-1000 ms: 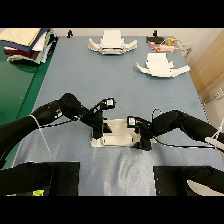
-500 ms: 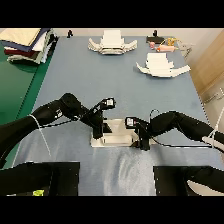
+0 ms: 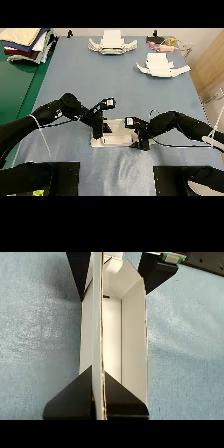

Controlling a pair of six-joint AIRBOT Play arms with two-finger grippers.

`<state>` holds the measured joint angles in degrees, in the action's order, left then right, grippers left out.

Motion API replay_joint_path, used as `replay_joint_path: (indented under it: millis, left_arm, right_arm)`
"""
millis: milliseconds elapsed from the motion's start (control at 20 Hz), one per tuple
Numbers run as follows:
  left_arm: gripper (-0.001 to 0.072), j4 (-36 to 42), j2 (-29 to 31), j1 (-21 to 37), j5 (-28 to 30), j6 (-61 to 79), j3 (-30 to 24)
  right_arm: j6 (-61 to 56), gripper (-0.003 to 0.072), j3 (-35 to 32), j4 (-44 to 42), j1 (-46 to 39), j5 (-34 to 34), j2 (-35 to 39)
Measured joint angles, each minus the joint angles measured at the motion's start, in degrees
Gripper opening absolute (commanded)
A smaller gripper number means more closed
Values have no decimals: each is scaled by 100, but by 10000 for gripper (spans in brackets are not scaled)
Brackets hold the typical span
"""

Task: Fold the box.

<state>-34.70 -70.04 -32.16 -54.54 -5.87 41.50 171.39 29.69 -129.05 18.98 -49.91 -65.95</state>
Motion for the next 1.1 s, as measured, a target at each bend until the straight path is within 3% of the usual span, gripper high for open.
replay_joint_path:
  millis: [1100]
  left_arm:
    - [15,0,0,0,0,0,0]
  right_arm:
    - [-498,649,-133,210,68,125,470]
